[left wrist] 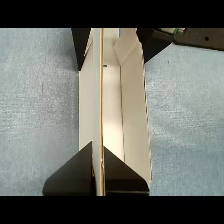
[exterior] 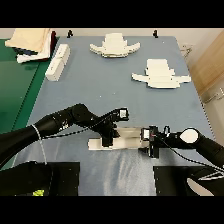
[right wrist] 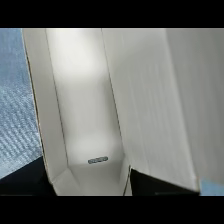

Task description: Fold the box.

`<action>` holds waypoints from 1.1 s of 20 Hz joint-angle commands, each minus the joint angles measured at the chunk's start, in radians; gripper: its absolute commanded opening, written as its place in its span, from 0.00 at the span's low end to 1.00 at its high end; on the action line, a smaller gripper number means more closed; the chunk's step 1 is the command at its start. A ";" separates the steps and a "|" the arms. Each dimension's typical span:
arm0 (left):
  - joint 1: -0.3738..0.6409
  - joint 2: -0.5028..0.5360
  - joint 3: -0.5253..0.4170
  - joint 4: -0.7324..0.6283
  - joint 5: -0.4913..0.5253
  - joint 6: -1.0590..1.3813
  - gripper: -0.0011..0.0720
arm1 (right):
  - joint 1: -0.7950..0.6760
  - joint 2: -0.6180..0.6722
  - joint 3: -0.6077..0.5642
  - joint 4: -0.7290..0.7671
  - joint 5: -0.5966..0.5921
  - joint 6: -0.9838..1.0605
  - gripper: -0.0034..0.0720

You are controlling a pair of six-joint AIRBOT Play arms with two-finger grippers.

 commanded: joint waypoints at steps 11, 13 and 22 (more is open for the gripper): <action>0.001 0.000 0.000 -0.023 0.008 0.004 0.04 | 0.000 0.001 -0.001 0.000 0.007 0.000 0.72; 0.001 0.000 0.000 -0.023 0.008 0.004 0.04 | 0.000 0.001 -0.001 0.000 0.007 0.000 0.72; 0.003 0.002 0.000 -0.059 0.008 -0.031 0.72 | 0.000 0.001 -0.001 0.000 0.007 0.000 0.72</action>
